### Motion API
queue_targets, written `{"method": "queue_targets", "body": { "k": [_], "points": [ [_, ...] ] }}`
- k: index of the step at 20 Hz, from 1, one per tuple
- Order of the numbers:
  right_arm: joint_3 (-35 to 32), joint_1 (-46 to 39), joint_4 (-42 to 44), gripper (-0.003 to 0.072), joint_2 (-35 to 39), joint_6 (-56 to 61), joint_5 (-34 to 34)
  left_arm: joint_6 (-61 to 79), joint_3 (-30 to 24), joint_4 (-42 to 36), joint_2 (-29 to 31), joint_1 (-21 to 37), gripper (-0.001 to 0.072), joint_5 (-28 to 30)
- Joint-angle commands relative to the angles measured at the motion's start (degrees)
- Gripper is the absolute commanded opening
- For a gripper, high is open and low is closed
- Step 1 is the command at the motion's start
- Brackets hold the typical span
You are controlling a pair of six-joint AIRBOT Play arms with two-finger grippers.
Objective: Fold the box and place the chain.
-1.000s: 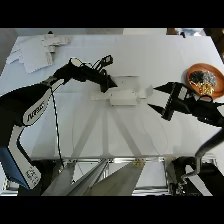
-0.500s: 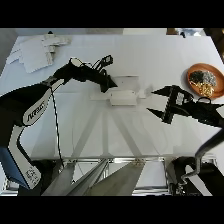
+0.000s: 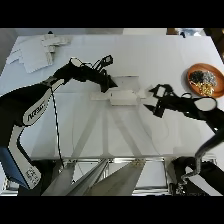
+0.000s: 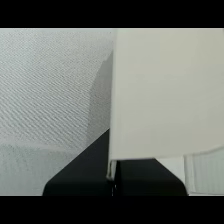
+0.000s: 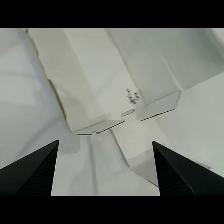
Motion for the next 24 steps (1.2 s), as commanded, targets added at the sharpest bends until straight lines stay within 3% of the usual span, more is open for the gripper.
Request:
{"method": "queue_targets", "body": {
  "k": [1, 9, 13, 17, 24],
  "points": [
    [0.8, 1.4, -0.5, 0.0654, -9.0, -6.8, -2.4, 0.0, 0.0, 0.0, 0.0, 0.0, 0.0009, 0.0],
    [7.3, 1.4, 2.5, 0.0654, -19.3, -14.8, -5.4, 0.0, 0.0, 0.0, 0.0, 0.0, 0.0009, 0.0],
    [7.6, 1.9, 9.2, 0.0654, -21.0, -18.9, -3.6, 0.0, 0.0, 0.0, 0.0, 0.0, 0.0009, 0.0],
    [8.0, 2.5, 14.5, 0.0654, -21.3, -18.7, -3.3, 0.0, 0.0, 0.0, 0.0, 0.0, 0.0009, 0.0],
    [14.3, 2.5, 12.2, 0.0654, -21.2, -11.2, -3.8, 0.0, 0.0, 0.0, 0.0, 0.0, 0.0009, 0.0]
  ]
}}
